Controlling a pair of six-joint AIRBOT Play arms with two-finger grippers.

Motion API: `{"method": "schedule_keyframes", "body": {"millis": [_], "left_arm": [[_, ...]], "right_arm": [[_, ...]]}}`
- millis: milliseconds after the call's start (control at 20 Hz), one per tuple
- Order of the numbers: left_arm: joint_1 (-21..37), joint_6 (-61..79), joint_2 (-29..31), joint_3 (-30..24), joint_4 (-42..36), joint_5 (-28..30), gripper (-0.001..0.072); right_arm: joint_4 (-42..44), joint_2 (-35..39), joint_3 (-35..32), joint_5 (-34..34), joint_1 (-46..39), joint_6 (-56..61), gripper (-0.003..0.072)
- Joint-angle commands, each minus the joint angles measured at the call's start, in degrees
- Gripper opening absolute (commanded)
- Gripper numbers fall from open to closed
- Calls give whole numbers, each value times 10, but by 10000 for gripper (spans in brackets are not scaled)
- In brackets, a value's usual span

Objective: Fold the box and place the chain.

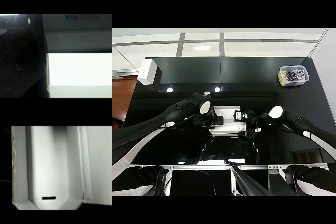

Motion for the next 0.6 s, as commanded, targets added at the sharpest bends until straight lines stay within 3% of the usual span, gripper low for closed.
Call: {"method": "schedule_keyframes", "body": {"millis": [0, 250, 300, 350, 450, 500, 550], "left_arm": [[1, 4, 0, 1, 8, -1, 28], [0, 3, 1, 1, 15, -3, 28], [0, 4, 1, 1, 15, -5, 28], [0, 4, 1, 1, 15, -5, 29], [0, 4, 1, 1, 15, -5, 28], [0, 4, 1, 1, 15, -5, 29], [0, 4, 1, 1, 15, -5, 29]], "right_arm": [[-53, 39, 0, 17, -4, 16, 715], [-56, 59, 0, 37, -13, 17, 713], [-55, 59, 0, 38, -13, 17, 674], [-55, 59, 0, 38, -13, 17, 508], [-53, 59, 0, 38, -13, 17, 466], [-48, 59, 0, 41, -13, 18, 322], [-41, 59, 0, 43, -13, 18, 234]]}}
